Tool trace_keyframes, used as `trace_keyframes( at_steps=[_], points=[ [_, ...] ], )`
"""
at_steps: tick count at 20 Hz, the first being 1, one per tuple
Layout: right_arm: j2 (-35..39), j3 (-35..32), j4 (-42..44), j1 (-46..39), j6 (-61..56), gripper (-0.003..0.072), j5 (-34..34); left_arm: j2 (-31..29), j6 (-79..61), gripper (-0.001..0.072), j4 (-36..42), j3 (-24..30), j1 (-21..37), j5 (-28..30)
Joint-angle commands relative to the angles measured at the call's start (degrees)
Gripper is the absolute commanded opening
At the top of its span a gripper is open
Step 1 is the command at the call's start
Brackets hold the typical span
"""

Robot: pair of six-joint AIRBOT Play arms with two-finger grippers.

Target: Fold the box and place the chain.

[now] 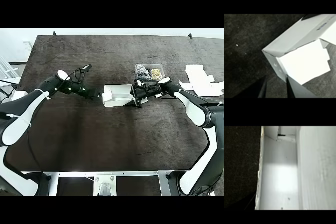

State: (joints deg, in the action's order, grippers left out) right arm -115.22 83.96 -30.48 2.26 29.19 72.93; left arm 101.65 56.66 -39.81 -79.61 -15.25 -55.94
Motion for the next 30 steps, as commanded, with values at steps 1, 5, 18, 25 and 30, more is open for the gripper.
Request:
trace_keyframes(
  at_steps=[1, 5, 18, 25, 30],
  points=[
    [0.02, 0.0, 0.0, 0.04, -0.02, 0.0506, 0.02, -0.11, 0.31, 0.0288, 0.22, -0.07, -0.79, -0.11],
    [0.02, 0.0, 0.0, 0.04, -0.02, 0.0506, 0.0, -0.22, 0.28, 0.0288, 1.09, -0.07, -1.38, -0.02],
    [0.02, 0.0, 0.0, 0.04, -0.02, 0.0506, 0.02, -0.24, 9.73, 0.0289, -0.39, -0.33, -4.31, 3.96],
    [0.02, 0.0, 0.0, 0.04, -0.02, 0.0507, 0.0, -0.28, 17.16, 0.0289, -4.83, -2.56, -5.75, 4.52],
    [0.02, 0.0, 0.0, 0.04, -0.02, 0.0506, 0.0, -0.28, 24.39, 0.0289, -10.25, -3.58, -7.39, 4.96]
  ],
)
